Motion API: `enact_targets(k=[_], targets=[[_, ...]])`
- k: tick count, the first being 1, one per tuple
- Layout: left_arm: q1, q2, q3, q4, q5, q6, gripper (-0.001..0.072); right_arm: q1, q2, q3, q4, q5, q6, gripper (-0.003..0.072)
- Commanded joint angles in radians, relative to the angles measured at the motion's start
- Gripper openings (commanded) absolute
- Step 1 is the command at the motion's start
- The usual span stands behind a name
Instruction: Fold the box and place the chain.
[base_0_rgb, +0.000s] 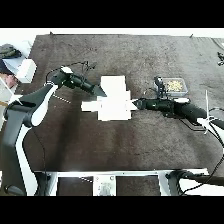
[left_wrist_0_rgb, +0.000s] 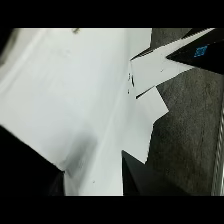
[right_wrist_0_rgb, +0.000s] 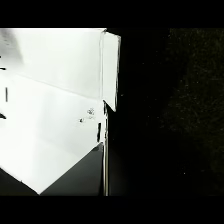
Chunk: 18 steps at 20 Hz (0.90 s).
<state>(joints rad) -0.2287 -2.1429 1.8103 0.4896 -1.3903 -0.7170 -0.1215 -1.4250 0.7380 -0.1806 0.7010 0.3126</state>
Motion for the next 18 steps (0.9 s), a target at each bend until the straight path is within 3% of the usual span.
enact_targets(k=[1,3,5,8,9,10,11,18], targets=[[0.0,-0.002,0.0,-0.009,-0.016,0.01,0.0231,0.001,-0.001,0.0,-0.017,0.002,-0.002,-0.0015],[0.0,-0.002,0.0,-0.017,-0.015,0.012,0.016,0.001,-0.001,0.0,-0.017,0.002,-0.003,-0.0015],[0.0,-0.002,0.0,-0.026,-0.015,0.015,0.0045,0.001,-0.001,0.0,-0.017,0.002,-0.003,-0.0015],[0.0,-0.002,0.0,-0.026,-0.013,0.02,0.0013,0.001,-0.001,0.0,-0.017,0.002,-0.004,-0.0014],[0.0,-0.002,0.0,-0.026,-0.013,0.027,0.0013,0.001,0.0,0.0,-0.017,0.002,-0.013,0.0038],[0.0,-0.002,0.0,-0.026,-0.016,0.05,0.0012,-0.003,0.002,0.0,-0.017,0.003,-0.027,0.0264],[0.0,-0.002,0.0,-0.026,-0.016,0.077,0.0012,-0.012,0.005,0.0,-0.018,0.01,-0.034,0.0386],[0.0,0.007,0.0,-0.026,-0.04,0.475,0.0011,-0.213,0.109,0.0,-0.032,0.029,-0.036,0.0389]])
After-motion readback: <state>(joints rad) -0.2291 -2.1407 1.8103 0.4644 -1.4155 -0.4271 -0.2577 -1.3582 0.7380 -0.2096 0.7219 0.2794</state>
